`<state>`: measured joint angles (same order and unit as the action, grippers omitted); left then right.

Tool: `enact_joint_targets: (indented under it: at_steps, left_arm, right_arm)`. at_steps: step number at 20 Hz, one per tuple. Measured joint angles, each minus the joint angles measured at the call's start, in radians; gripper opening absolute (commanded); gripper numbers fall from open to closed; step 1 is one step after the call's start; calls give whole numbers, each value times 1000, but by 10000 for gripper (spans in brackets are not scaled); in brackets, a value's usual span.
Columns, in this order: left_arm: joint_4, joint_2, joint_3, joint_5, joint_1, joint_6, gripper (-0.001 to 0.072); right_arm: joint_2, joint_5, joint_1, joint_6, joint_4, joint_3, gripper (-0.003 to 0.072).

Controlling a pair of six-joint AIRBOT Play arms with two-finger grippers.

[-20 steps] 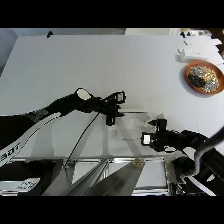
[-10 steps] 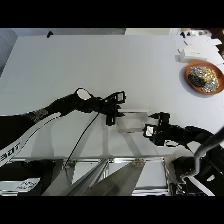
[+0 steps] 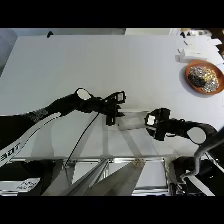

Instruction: Fold the box and place the chain.

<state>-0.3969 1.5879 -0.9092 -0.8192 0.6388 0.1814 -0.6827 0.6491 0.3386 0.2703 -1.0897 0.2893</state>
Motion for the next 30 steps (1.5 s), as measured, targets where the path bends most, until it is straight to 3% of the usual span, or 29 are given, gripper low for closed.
enact_joint_targets:
  at_steps: [12, 21, 30]
  left_arm:
    - [0, 0, 0, 0, 0, 1, 9]
    - [-1, 0, 0, -4, 0, 2, 9]
    - [-1, 0, 0, -5, 1, 3, 9]
  right_arm:
    - [-54, 27, -105, -194, 175, 28, 697]
    - [-194, 36, -116, -403, 322, 29, 696]
    - [-280, 75, -121, -465, 392, 29, 691]
